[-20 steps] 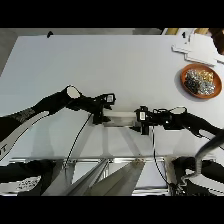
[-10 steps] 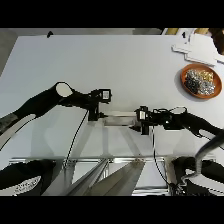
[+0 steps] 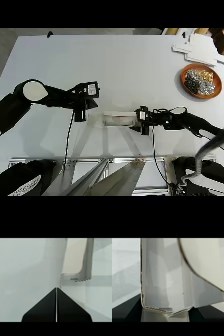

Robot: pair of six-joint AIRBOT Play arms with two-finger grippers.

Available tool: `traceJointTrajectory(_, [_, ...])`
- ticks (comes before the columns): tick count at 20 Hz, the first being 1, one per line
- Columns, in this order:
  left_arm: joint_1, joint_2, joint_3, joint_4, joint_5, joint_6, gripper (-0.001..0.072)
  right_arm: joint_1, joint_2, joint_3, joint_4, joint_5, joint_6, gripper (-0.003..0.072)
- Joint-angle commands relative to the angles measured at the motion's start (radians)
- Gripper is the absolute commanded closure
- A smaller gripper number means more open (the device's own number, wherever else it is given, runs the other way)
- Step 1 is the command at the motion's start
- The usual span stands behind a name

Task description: Fold the box and place the chain.

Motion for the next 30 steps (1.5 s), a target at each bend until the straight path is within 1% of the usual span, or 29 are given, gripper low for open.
traceJointTrajectory(1, [-0.075,0.028,0.001,0.013,-0.118,-0.021,0.0705,0.000,0.000,0.001,0.000,0.001,0.000,0.0279])
traceJointTrajectory(3, [-0.146,0.018,0.000,0.012,-0.121,-0.021,0.0705,0.000,0.000,0.001,0.000,0.001,0.000,0.0279])
traceJointTrajectory(4, [-0.183,0.010,0.000,0.013,-0.102,-0.021,0.0705,0.000,0.000,0.001,0.000,0.001,0.000,0.0279])
traceJointTrajectory(6, [-0.245,-0.010,0.000,0.013,-0.037,-0.021,0.0705,0.000,0.000,0.001,0.000,0.001,0.000,0.0279])
traceJointTrajectory(8, [-0.283,-0.042,0.000,0.012,0.045,-0.022,0.0704,0.000,0.000,0.001,0.000,0.001,0.000,0.0279])
traceJointTrajectory(11, [-0.294,-0.106,0.000,0.012,0.164,-0.037,0.0705,0.000,0.000,0.001,0.000,0.001,0.000,0.0279])
traceJointTrajectory(16, [-0.280,-0.209,0.000,0.003,0.401,-0.100,0.0705,0.000,0.000,0.001,0.000,0.001,0.000,0.0279])
traceJointTrajectory(20, [-0.279,-0.264,0.000,-0.006,0.592,-0.193,0.0705,0.000,0.000,0.001,0.000,0.001,0.000,0.0279])
traceJointTrajectory(22, [-0.279,-0.285,0.000,-0.006,0.665,-0.227,0.0703,0.000,0.000,0.001,0.000,0.001,0.000,0.0279])
traceJointTrajectory(25, [-0.279,-0.300,0.000,-0.006,0.710,-0.230,0.0702,0.000,0.000,0.001,0.000,0.001,0.000,0.0279])
traceJointTrajectory(30, [-0.279,-0.302,0.000,-0.006,0.706,-0.230,0.0702,0.000,0.000,0.001,0.000,0.001,0.000,0.0279])
